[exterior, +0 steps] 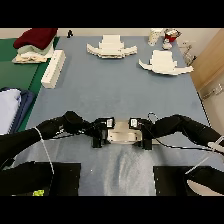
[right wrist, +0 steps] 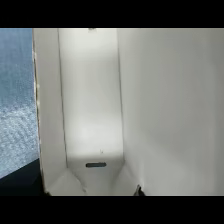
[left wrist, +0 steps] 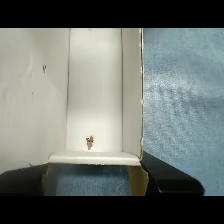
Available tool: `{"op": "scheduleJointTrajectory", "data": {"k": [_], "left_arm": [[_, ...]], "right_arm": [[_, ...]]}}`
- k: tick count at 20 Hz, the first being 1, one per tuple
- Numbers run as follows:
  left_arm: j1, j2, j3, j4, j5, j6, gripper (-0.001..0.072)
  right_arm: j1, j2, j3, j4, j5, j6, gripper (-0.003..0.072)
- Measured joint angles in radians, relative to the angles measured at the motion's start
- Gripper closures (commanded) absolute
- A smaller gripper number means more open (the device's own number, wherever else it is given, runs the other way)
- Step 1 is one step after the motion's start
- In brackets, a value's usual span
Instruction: Fold the box.
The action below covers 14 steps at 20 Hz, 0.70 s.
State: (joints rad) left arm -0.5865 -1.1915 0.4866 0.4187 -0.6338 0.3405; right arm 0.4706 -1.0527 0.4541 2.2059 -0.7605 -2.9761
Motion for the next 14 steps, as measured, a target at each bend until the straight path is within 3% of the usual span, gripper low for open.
{"op": "scheduleJointTrajectory", "data": {"k": [6, 10, 11, 13, 14], "left_arm": [[0.0, 0.0, 0.001, 0.0, 0.005, 0.003, 0.0256], [0.0, 0.0, 0.001, 0.001, 0.005, 0.003, 0.0256], [0.0, 0.0, 0.001, 0.001, 0.005, 0.003, 0.0256], [0.0, 0.0, 0.001, 0.001, 0.005, 0.003, 0.0256], [0.0, 0.0, 0.001, 0.001, 0.005, 0.003, 0.0256]], "right_arm": [[-0.001, 0.08, 0.022, -0.085, -0.079, 0.095, -0.0034], [-0.001, 0.184, 0.027, -0.24, -0.158, 0.364, -0.0014], [-0.001, 0.212, 0.029, -0.279, -0.185, 0.473, 0.0055], [-0.001, 0.268, 0.035, -0.345, -0.261, 0.734, 0.0286], [-0.001, 0.291, 0.036, -0.358, -0.297, 0.878, 0.0357]]}}
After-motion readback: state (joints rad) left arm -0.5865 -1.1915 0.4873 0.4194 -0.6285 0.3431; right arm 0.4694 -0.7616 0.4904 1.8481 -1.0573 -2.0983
